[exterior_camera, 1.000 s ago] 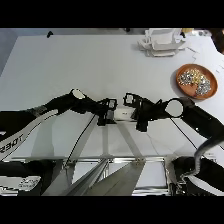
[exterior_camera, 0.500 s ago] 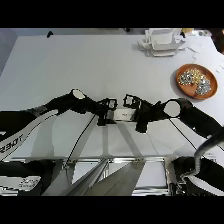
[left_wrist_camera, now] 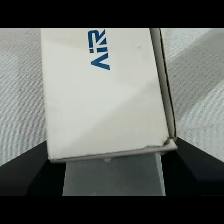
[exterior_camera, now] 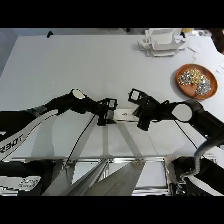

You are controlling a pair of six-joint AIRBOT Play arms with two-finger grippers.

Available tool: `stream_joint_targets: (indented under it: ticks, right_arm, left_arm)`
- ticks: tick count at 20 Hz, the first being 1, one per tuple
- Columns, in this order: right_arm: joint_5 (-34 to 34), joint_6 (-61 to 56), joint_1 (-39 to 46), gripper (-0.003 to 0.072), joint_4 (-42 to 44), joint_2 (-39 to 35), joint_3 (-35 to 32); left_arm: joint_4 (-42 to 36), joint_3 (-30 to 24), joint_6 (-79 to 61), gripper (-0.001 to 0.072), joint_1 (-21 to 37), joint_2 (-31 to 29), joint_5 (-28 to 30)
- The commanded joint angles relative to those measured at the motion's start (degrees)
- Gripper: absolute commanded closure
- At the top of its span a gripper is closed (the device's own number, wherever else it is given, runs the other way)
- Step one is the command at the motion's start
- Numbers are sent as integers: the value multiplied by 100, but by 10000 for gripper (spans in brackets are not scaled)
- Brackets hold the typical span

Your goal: Fold the box and place the chain.

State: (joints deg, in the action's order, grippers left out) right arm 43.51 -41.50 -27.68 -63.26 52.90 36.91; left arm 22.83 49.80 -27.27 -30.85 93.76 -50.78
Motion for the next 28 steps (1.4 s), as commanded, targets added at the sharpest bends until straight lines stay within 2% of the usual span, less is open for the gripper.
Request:
stream_joint_targets:
  ticks: [1,3,5,8,11,14,28]
  right_arm:
    - [216,-1849,505,667,-885,-603,4]
    - [1226,-2964,1137,667,-1545,-723,4]
    - [2297,-3388,1910,668,-2055,-688,-33]
    - [2870,-4019,2959,668,-2238,-682,-262]
    - [3569,-4116,3687,668,-2251,-682,-474]
    - [3711,-4124,3971,667,-2218,-684,-472]
    - [3707,-4116,3978,667,-2201,-684,-472]
  left_arm:
    - [7,7,-13,501,4,-2,-4]
    - [7,4,-13,501,4,-2,-4]
    - [7,7,-13,501,4,-2,-4]
    - [7,7,-15,501,4,-4,-4]
    - [7,7,-13,501,4,-2,-4]
    - [7,7,-15,501,4,-4,-4]
    - [7,7,-13,501,4,-2,-4]
